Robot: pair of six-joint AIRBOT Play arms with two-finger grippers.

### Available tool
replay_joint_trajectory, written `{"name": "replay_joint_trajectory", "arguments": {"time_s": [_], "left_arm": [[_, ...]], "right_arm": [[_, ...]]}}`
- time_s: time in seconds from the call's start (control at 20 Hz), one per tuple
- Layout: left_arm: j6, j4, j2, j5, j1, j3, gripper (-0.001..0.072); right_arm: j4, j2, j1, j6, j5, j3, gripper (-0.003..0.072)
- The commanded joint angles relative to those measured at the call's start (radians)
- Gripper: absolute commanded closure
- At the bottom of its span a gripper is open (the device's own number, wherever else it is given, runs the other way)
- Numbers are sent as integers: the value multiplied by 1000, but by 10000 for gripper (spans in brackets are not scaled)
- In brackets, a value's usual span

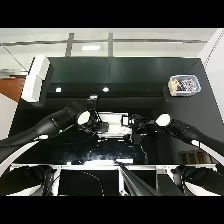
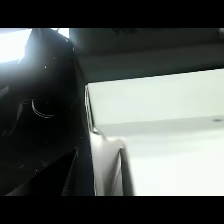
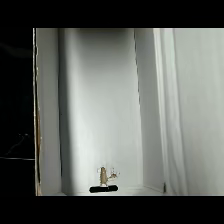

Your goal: Fold the box and place the chain.

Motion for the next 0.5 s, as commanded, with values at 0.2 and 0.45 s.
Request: {"name": "replay_joint_trajectory", "arguments": {"time_s": [0.2, 0.45], "left_arm": [[-79, 29, -39, 3, -26, 14, 388], [-79, 65, -72, -14, -25, 62, 424]], "right_arm": [[0, 0, 1, 0, 0, 0, 157], [0, 0, 1, 0, 0, 0, 158]]}}
